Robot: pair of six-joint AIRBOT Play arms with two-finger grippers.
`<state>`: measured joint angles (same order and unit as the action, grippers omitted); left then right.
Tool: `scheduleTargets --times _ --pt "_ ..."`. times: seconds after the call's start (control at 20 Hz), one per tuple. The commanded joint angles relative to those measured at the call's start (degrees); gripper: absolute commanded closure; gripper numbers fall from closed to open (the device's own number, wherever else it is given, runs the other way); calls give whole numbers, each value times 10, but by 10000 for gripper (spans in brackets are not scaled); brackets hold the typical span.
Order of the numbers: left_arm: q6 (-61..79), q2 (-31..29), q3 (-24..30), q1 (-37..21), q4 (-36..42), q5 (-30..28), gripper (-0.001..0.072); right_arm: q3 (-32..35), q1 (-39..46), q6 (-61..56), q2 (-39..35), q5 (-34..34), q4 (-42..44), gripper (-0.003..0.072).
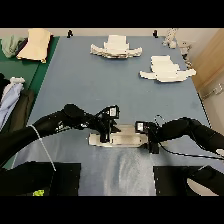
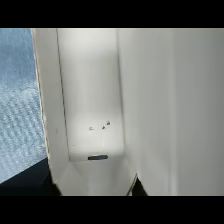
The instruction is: Fold the box.
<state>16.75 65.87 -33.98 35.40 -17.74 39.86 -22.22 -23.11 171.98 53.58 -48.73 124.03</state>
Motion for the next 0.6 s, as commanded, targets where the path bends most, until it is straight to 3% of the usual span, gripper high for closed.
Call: scheduleTargets --times 0.0,0.05,0.3,0.55 --pt "1 -1 0 0 1 2 384 0 0 0 0 0 0 139" --pt "1 -1 0 -1 1 2 323 0 0 0 0 0 0 139" --pt "-46 -7 -1 -5 -42 3 321 0 0 0 0 0 0 139" --pt "-363 -96 -1 -47 -258 39 322 0 0 0 0 0 0 139"
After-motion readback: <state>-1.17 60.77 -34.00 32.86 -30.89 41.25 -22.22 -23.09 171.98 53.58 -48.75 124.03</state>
